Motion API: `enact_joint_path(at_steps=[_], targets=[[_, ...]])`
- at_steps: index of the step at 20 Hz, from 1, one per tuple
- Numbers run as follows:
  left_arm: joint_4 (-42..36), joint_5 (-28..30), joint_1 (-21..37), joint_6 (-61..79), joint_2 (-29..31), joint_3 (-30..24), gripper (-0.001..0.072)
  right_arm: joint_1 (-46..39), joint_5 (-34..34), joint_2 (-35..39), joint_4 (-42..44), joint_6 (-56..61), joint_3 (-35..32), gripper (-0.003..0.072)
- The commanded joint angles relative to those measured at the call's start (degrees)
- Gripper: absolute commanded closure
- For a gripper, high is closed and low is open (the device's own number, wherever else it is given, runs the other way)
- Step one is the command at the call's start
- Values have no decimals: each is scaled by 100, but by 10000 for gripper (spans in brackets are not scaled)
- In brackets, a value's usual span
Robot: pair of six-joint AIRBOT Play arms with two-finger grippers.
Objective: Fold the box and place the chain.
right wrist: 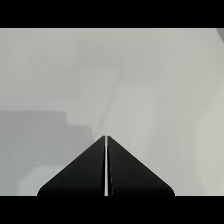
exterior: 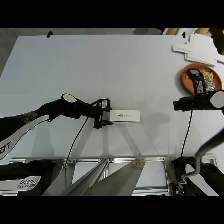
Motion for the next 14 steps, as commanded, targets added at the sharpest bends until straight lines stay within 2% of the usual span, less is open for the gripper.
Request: enact_joint_path(at_steps=[1, 8, 14], targets=[[0, 2, -2, -2, 0, 2, 628, -170, 444, 7, -389, 448, 0, 665], [-4, -35, -2, 0, 0, 0, 628, -173, 444, 7, -389, 448, 0, 665], [-120, -402, 2, -52, 17, 2, 628, -173, 444, 7, -389, 448, 0, 665]])
